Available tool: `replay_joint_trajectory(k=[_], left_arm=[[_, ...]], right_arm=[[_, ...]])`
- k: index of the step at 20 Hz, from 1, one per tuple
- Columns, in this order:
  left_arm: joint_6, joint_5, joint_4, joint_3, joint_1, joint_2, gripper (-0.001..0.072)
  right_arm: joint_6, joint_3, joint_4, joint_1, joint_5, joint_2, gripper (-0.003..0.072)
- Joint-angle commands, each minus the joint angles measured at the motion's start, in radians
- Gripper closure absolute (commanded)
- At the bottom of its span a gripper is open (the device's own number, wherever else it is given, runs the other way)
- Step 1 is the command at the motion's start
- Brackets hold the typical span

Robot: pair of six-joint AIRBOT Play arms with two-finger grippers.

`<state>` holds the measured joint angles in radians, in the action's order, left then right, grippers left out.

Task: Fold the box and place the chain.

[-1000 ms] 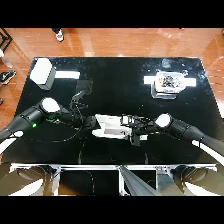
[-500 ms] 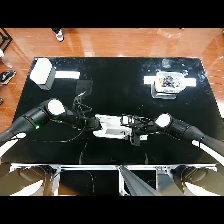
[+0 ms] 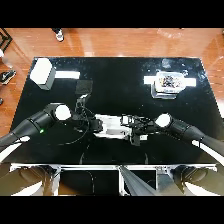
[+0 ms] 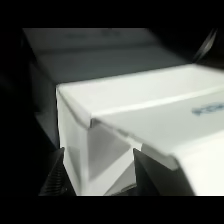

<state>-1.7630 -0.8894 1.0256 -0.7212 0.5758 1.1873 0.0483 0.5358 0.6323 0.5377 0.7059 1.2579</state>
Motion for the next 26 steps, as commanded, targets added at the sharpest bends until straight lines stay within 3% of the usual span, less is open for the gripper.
replay_joint_trajectory(k=[1, 4, 12, 17, 19, 22, 24, 26], left_arm=[[-0.043, 0.017, 0.011, 0.0, 0.008, 0.0, 0.0178], [-0.074, 0.019, 0.027, -0.001, 0.019, 0.0, 0.0178], [-0.394, 0.015, 0.391, -0.06, 0.175, 0.026, 0.0178], [-0.447, -0.018, 0.436, -0.112, 0.222, 0.06, 0.018], [-0.46, -0.036, 0.456, -0.112, 0.234, 0.06, 0.0245], [-0.507, -0.076, 0.518, -0.112, 0.262, 0.062, 0.0258], [-0.523, -0.089, 0.522, -0.112, 0.267, 0.068, 0.0334], [-0.539, -0.088, 0.522, -0.116, 0.27, 0.077, 0.0338]], right_arm=[[0.0, 0.0, 0.0, 0.0, 0.0, 0.001, 0.0348], [0.0, 0.0, 0.0, 0.0, 0.0, 0.001, 0.0349], [0.0, 0.0, 0.0, 0.0, 0.0, 0.001, 0.0349], [0.0, 0.0, 0.0, 0.0, 0.0, 0.001, 0.0348], [0.0, 0.0, 0.0, 0.0, 0.0, 0.001, 0.0348], [0.0, 0.0, 0.0, 0.0, 0.0, 0.001, 0.0349], [0.0, 0.0, 0.0, 0.0, 0.0, 0.001, 0.0348], [0.0, 0.0, 0.0, 0.0, 0.0, 0.001, 0.0348]])
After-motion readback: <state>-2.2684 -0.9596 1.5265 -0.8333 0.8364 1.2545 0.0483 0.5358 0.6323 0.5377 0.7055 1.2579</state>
